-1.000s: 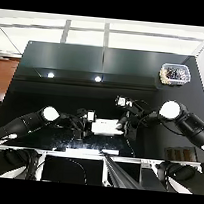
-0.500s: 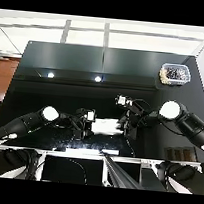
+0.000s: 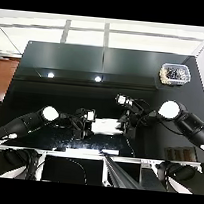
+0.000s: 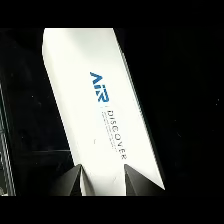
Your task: Fold the box and place the chain.
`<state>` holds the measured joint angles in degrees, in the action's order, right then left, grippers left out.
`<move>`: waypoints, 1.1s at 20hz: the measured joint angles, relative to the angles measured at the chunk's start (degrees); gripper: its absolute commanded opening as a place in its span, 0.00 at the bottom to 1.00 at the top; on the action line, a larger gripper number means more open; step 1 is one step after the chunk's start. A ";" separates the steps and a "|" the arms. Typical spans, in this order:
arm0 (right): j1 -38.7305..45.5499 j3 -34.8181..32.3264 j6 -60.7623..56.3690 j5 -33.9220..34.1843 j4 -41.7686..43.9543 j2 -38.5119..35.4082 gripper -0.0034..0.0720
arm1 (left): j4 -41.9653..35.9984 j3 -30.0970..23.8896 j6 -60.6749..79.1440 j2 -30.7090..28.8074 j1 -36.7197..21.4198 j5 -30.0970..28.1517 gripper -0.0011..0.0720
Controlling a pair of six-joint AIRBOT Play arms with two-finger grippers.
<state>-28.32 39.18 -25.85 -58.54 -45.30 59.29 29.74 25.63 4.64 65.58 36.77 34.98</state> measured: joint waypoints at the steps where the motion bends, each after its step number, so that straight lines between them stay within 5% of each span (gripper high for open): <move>1: 0.00 0.00 -0.07 0.20 0.00 0.00 0.48 | 0.00 0.00 0.00 0.00 0.00 -0.02 0.47; 5: 0.00 0.00 -0.09 0.98 0.02 0.00 0.64 | 0.00 0.00 0.02 0.00 0.00 0.00 0.47; 15: -3.08 -0.02 -2.80 3.37 -2.58 0.00 0.64 | 0.02 0.00 0.04 0.00 0.00 0.09 0.47; 17: -3.63 -0.02 -3.98 4.31 -3.30 0.00 0.49 | 0.02 0.00 0.02 0.00 0.00 0.11 0.47; 22: -4.04 -0.02 -5.09 5.16 -4.17 0.00 0.49 | 0.00 0.00 -0.04 0.00 0.00 0.07 0.47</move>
